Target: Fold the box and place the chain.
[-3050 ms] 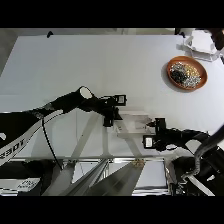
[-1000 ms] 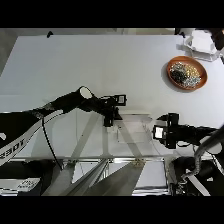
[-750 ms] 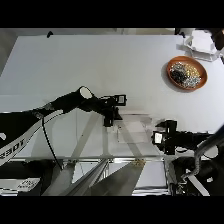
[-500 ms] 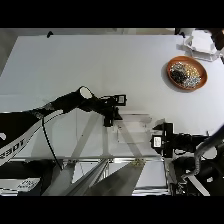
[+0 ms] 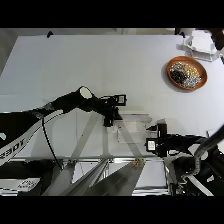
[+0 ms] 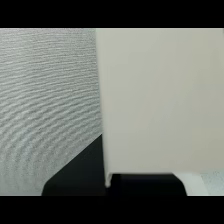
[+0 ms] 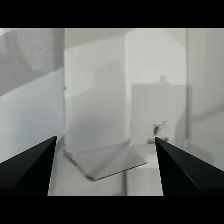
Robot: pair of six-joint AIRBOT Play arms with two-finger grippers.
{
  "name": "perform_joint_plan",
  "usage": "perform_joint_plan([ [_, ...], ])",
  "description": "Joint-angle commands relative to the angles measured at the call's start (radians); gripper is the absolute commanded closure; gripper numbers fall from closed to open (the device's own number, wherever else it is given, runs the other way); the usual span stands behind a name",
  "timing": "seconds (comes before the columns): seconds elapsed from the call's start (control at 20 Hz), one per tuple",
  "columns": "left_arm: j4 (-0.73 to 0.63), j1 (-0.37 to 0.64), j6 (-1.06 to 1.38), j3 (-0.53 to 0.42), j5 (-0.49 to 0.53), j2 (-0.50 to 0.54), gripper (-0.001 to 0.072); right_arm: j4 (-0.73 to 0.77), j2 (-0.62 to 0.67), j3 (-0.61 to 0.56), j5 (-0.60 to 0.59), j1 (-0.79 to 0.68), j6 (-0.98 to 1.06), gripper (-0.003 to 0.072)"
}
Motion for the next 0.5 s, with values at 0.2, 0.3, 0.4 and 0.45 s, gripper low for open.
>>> perform_joint_plan([
  [0.2,0.000,0.000,0.000,0.001,0.000,0.000,0.0699,-0.062,-0.038,0.020,-0.185,0.029,0.042,-0.0009],
  [0.3,0.000,0.000,0.000,0.001,0.000,0.000,0.0699,-0.067,-0.072,0.051,-0.184,0.029,0.043,-0.0009],
  [0.4,0.000,0.000,0.000,0.001,0.000,0.000,0.0699,-0.067,-0.114,0.081,-0.178,0.029,0.044,-0.0009],
  [0.45,0.000,0.000,0.000,0.001,0.000,0.000,0.0699,-0.063,-0.134,0.095,-0.173,0.029,0.048,-0.0010],
])
